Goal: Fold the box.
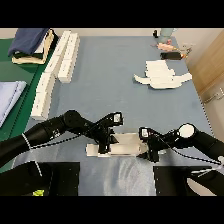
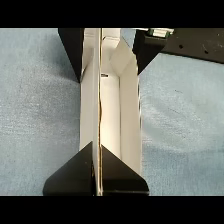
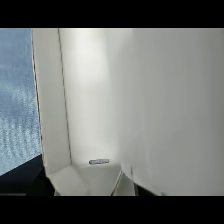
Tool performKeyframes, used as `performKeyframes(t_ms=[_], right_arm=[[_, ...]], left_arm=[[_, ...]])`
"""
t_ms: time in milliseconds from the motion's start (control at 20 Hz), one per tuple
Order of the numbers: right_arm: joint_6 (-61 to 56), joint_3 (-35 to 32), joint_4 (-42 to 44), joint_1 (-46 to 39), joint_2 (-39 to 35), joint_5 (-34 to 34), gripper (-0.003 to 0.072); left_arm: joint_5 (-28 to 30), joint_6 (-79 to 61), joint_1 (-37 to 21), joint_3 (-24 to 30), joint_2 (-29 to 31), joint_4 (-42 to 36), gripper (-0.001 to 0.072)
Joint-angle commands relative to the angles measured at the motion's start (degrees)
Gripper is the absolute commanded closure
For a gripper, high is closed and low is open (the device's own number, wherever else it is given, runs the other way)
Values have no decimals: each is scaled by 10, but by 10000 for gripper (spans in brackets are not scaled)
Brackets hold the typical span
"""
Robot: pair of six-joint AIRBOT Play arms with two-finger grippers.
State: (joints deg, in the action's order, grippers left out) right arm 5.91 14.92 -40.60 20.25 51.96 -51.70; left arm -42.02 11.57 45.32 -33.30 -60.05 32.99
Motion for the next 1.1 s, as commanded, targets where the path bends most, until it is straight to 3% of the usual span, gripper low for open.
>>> performKeyframes(t_ms=[0, 50, 500, 550, 600, 1050], right_arm=[[19, -5, 8, 1, 6, 8, 121], [19, -5, 8, 1, 6, 8, 167], [9, -5, 1, 1, -19, -22, 153], [0, -5, 2, 1, -31, -24, 117], [-6, -5, 1, 1, -42, -23, 32], [-9, -7, 5, 1, -55, -23, 21]], left_arm=[[0, 0, 0, 0, 0, 0, 692], [0, 0, 0, 0, 0, 0, 692], [0, 0, 0, 0, 0, 0, 692], [0, 0, 0, 0, 0, 0, 692], [0, 0, 0, 0, 0, 0, 692], [0, 0, 0, 0, 0, 0, 692]])
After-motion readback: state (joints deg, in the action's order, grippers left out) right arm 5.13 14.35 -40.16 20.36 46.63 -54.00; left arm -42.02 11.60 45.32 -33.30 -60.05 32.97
